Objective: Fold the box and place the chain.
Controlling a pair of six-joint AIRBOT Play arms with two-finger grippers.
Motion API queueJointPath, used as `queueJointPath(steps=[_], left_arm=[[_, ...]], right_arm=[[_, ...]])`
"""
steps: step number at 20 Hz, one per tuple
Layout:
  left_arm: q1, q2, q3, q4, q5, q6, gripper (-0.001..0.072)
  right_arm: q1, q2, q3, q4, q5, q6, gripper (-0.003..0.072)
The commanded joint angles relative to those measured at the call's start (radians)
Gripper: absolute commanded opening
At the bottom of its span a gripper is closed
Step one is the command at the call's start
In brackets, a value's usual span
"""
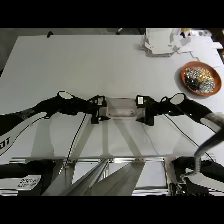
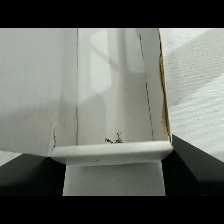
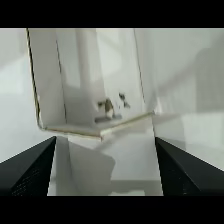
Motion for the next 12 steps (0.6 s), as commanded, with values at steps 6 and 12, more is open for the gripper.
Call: queueJointPath(steps=[6, 12], left_arm=[[0.0, 0.0, 0.001, 0.001, 0.0, 0.0, 0.0182], [0.0, 0.0, 0.001, 0.001, 0.0, 0.0, 0.0182]], right_arm=[[0.0, 0.269, 0.001, -0.346, 0.085, 0.332, 0.0629], [0.001, 0.329, 0.001, 0.055, 0.093, 0.239, 0.0258]])
